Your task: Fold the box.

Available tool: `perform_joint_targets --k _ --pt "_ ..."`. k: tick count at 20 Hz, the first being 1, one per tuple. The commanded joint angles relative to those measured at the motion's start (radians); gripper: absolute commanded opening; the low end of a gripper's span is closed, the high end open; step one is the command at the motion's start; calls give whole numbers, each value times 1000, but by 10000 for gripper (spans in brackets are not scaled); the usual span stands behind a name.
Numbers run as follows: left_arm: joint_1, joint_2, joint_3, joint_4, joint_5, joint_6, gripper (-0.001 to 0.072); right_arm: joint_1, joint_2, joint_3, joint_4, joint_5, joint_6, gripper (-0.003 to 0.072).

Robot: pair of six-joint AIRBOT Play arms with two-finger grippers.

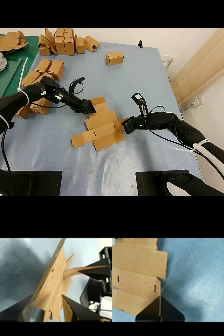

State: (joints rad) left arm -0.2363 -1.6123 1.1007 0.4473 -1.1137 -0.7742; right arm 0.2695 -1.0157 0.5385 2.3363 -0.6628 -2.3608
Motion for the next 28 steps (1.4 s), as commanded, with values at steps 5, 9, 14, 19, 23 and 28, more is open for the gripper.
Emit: perform_joint_targets --k 5,9,14,19,23,28 --pt "-36 -29 -10 -108 25 76 523 0 1 -1 0 0 0 2" --pt "-36 -29 -10 -106 -26 109 283 0 1 -1 0 1 0 2" --pt "-35 -29 -10 -103 -22 117 282 1 1 -1 0 0 0 1" --pt "-11 -29 -10 -99 -33 116 280 0 1 -1 0 0 0 2" --pt "-3 -30 -10 -100 -53 148 43 0 1 -1 0 1 0 1" --pt "-23 -46 -11 -101 -53 163 12 0 1 -1 0 1 0 3"
